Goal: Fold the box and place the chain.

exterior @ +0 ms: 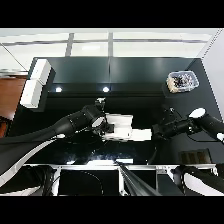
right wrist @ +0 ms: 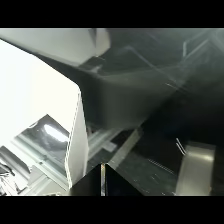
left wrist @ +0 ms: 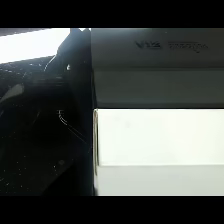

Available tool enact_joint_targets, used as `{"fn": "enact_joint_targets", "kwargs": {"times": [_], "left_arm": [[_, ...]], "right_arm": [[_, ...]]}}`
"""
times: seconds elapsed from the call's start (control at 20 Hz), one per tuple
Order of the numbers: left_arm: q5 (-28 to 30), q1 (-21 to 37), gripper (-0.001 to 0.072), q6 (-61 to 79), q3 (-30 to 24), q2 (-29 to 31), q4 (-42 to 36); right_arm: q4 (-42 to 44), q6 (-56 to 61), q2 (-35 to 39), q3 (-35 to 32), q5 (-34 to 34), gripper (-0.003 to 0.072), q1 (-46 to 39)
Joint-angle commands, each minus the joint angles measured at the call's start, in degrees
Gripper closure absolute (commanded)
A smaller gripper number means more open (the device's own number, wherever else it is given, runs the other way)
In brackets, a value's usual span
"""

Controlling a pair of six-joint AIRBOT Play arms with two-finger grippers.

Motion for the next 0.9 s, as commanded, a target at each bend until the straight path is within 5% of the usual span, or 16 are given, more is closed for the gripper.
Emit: {"fn": "enact_joint_targets", "kwargs": {"times": [0.0,0.6,0.75,0.85], "left_arm": [[0.3,0.0,0.0681,-0.2,0.0,0.0,0.0],[0.3,0.0,0.0681,-0.2,0.0,0.0,0.0],[0.3,0.0,0.0681,-0.2,0.0,0.0,0.0],[0.2,0.0,0.0681,-0.2,0.0,0.0,0.0]], "right_arm": [[6.1,-3.8,-0.4,0.0,0.8,0.0648,0.4],[7.4,-5.1,-0.3,1.9,1.9,0.0607,4.6],[7.4,-5.0,-0.3,3.9,2.6,0.0528,4.8],[7.4,-4.6,-0.3,4.5,2.6,0.0377,4.9]]}}
